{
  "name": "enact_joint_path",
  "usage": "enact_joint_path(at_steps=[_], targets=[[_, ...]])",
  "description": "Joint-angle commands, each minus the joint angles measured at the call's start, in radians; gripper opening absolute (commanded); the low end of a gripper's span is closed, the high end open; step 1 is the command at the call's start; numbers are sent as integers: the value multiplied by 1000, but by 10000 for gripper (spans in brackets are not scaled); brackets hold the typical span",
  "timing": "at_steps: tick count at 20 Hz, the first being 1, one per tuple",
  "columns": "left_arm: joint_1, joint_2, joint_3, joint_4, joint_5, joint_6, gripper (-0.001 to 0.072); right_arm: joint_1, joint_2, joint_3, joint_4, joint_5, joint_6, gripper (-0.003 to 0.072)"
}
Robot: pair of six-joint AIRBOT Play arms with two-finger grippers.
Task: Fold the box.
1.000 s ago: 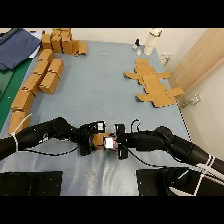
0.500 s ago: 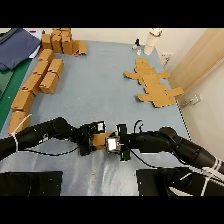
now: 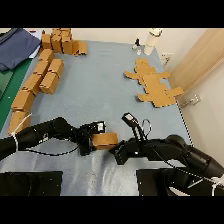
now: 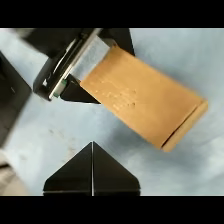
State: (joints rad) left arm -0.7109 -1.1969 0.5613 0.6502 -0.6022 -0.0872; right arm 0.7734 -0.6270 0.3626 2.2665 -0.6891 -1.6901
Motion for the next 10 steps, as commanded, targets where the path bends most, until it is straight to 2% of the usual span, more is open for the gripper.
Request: enact_joint_path(at_steps=[1, 4, 5, 10], targets=[[0, 0, 0, 0, 0, 0, 474, 19, 2, -137, 332, 257, 226, 1], [0, 0, 0, 0, 0, 0, 474, 78, -13, -142, 355, 527, 227, 2], [0, 0, 0, 0, 0, 0, 475, 87, -31, -142, 355, 570, 229, 1], [0, 0, 0, 0, 0, 0, 474, 154, -104, -142, 348, 568, 261, 1]])
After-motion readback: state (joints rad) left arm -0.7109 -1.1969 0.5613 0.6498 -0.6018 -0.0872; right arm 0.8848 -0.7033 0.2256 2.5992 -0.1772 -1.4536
